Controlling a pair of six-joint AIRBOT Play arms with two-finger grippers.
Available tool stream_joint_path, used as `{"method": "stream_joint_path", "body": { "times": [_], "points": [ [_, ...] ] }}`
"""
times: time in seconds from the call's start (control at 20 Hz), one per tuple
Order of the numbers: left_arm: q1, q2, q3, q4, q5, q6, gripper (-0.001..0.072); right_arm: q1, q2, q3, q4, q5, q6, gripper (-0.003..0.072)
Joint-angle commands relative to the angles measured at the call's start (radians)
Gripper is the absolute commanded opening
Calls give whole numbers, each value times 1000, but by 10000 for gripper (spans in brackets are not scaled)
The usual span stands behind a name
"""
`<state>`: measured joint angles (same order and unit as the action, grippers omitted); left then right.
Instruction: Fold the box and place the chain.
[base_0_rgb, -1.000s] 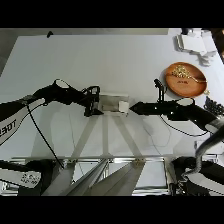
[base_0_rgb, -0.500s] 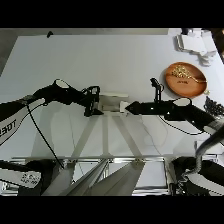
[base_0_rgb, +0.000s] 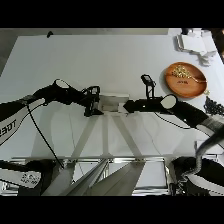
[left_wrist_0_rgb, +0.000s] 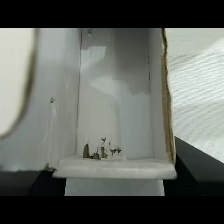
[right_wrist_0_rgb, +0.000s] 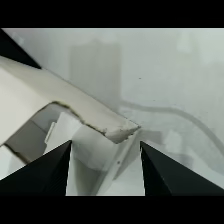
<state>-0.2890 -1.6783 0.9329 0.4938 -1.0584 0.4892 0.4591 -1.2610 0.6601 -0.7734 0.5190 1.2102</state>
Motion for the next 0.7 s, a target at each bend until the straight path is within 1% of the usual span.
{"method": "stream_joint_path", "body": {
  "times": [0.0,0.05,0.15,0.25,0.3,0.35,0.4,0.5,0.55,0.65],
  "points": [
    [0,1,0,0,0,0,318,70,-26,72,-388,3,376,477],
    [0,1,0,0,0,0,318,89,-27,87,-417,5,405,477],
    [0,1,0,0,0,0,318,111,-26,123,-419,37,415,477],
    [0,1,0,0,0,0,318,126,-27,163,-428,134,417,483],
    [0,1,0,0,0,0,318,133,-27,176,-439,183,417,547],
    [0,1,0,0,0,0,318,140,-27,182,-446,219,419,584],
    [0,1,0,0,0,0,318,145,-28,183,-456,246,461,584],
    [0,1,0,0,0,0,318,154,-34,183,-526,262,638,584],
    [0,1,0,0,0,0,318,155,-37,183,-555,249,707,584],
    [0,1,0,0,0,0,318,164,-49,197,-550,232,774,573]
  ]
}}
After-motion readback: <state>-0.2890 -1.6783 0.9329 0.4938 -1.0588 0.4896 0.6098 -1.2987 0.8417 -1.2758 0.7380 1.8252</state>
